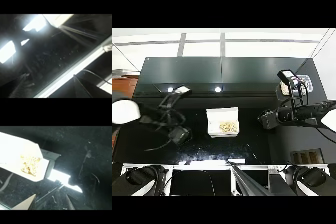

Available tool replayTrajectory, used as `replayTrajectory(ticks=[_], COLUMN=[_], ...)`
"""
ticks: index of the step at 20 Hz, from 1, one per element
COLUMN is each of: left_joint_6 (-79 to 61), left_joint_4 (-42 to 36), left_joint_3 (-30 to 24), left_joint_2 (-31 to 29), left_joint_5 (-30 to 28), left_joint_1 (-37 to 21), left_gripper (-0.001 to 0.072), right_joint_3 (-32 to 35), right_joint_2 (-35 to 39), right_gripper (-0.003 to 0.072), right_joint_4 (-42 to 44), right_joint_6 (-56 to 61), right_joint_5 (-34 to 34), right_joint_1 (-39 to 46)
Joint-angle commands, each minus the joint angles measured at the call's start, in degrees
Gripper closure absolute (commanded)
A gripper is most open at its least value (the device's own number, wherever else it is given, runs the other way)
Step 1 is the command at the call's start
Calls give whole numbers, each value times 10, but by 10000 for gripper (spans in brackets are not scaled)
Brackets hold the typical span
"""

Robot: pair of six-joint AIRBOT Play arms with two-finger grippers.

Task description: Fold the box and place the chain.

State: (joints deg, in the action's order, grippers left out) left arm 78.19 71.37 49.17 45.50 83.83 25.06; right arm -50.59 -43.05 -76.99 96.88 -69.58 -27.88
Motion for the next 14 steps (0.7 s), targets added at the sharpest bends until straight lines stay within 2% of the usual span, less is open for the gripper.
replayTrajectory(ticks=[1,4,5,6,8,11,13,14], left_joint_6=[-123,-229,-263,-307,-413,-585,-668,-720], left_joint_4=[-103,-176,-178,-179,-202,-253,-271,-273], left_joint_3=[-88,-163,-183,-203,-238,-264,-266,-266], left_joint_2=[-80,-95,-94,-94,-94,-94,-90,-86], left_joint_5=[6,-17,-46,-85,-167,-255,-298,-302], left_joint_1=[-132,-218,-226,-226,-216,-195,-178,-170], left_gripper=[14,13,13,13,9,1,2,2], right_joint_3=[0,0,0,0,0,0,0,0], right_joint_2=[0,0,0,0,0,0,0,0], right_gripper=[238,237,142,-23,-18,-18,-18,-17], right_joint_4=[0,-1,-3,-11,-15,-34,-42,-42], right_joint_6=[0,0,0,0,0,2,2,3], right_joint_5=[0,0,0,0,0,-5,-10,-10], right_joint_1=[0,0,0,0,0,0,0,0])
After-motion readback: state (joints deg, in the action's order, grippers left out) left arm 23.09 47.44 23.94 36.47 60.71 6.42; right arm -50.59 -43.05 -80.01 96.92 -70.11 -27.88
